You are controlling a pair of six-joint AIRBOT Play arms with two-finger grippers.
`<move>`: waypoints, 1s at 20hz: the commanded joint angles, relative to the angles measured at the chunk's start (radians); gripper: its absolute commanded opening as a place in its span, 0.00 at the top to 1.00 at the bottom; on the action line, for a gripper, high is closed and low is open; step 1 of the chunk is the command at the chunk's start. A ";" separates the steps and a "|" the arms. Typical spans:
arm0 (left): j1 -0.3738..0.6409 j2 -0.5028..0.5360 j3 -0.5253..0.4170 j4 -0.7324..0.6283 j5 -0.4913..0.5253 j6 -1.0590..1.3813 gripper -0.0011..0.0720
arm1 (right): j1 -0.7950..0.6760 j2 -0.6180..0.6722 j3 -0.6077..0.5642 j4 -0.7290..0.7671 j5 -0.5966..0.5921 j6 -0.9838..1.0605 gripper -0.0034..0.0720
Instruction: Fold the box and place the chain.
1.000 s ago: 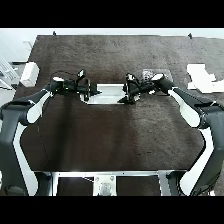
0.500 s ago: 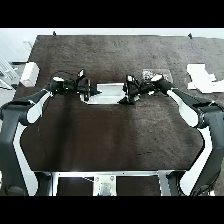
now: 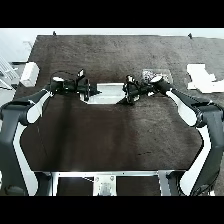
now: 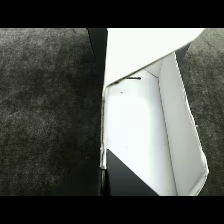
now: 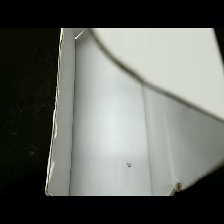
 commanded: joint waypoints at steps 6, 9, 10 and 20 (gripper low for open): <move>0.000 0.000 0.000 0.000 0.000 0.000 0.96 | -0.004 -0.023 0.007 0.063 0.027 -0.035 0.15; 0.000 0.000 0.000 0.000 0.000 0.000 0.96 | -0.006 -0.026 0.010 0.064 0.027 -0.040 0.15; 0.000 0.000 0.000 0.000 0.000 0.000 0.96 | -0.006 -0.026 0.010 0.064 0.027 -0.043 0.15; 0.000 0.000 0.000 0.000 0.000 0.000 0.96 | -0.006 -0.032 0.011 0.064 0.025 -0.061 0.20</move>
